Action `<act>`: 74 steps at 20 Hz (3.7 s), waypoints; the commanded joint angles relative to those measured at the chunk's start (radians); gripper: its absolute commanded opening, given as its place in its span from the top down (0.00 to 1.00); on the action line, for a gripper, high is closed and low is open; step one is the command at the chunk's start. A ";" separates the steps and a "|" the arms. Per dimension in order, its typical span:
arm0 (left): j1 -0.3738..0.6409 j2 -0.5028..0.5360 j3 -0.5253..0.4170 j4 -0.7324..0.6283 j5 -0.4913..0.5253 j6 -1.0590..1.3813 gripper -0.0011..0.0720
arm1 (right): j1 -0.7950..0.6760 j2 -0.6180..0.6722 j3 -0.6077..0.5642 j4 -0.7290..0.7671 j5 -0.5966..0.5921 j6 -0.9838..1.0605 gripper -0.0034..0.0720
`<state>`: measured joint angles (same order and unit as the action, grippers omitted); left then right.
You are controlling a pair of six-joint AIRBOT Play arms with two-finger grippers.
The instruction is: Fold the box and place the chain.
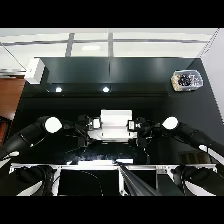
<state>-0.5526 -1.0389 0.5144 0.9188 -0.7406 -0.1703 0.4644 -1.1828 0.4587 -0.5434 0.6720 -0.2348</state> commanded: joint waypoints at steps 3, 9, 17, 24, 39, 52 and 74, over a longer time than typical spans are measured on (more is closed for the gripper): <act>-0.030 -0.025 0.000 -0.076 0.032 0.044 0.20 | 0.001 0.000 0.000 0.000 0.000 0.000 0.63; -0.040 -0.027 0.000 -0.119 0.058 0.044 0.51 | 0.001 0.000 0.000 0.001 0.000 0.001 0.63; -0.044 -0.053 0.000 -0.266 0.058 0.044 0.62 | 0.001 0.000 0.000 0.001 0.000 0.001 0.63; -0.044 -0.098 0.000 -0.332 0.058 0.052 0.61 | 0.001 0.000 0.000 0.001 0.000 0.001 0.63; -0.035 -0.085 0.030 -0.185 -0.003 0.043 0.95 | 0.001 0.000 0.000 0.001 0.000 0.001 0.63; 0.616 0.129 0.053 0.156 -0.360 -1.180 0.94 | 0.001 0.000 0.000 0.000 0.000 0.001 0.63; 0.299 -0.123 0.051 -0.333 -0.354 -0.882 0.31 | 0.001 0.000 0.000 0.000 0.000 0.001 0.63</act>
<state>-0.2466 -1.1866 0.5343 0.5922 -1.0416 -1.0908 0.4644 -1.1828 0.4587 -0.5430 0.6720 -0.2340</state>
